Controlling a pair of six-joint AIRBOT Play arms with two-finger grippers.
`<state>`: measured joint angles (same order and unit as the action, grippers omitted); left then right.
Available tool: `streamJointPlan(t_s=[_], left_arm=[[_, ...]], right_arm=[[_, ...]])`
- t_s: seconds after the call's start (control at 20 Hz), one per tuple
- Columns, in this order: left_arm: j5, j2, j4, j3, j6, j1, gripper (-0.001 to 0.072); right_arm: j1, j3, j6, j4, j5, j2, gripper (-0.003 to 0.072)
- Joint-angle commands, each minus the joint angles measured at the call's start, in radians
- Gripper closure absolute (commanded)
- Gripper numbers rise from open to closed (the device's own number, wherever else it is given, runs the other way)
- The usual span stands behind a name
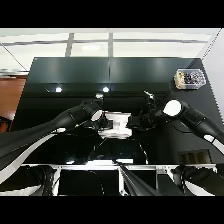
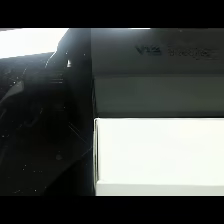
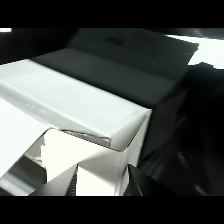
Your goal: Fold the box and place the chain.
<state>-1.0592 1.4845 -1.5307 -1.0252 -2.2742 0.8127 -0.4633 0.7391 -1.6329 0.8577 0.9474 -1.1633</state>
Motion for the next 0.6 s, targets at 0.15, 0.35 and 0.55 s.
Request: streamJointPlan(t_s=[0.15,0.35,0.55], left_arm=[[0.0,-0.001,0.003,0.0,0.0,0.0,0.0678],[-0.001,-0.001,0.003,0.0,0.0,0.0,0.0678],[-0.001,-0.001,0.003,0.0,0.0,0.0,0.0679]], right_arm=[[-0.116,0.077,-0.248,0.256,-0.016,-0.027,0.0334],[-0.156,0.121,-0.282,0.263,-0.018,-0.081,0.0342],[-0.162,0.125,-0.329,0.321,0.002,-0.083,0.0342]])
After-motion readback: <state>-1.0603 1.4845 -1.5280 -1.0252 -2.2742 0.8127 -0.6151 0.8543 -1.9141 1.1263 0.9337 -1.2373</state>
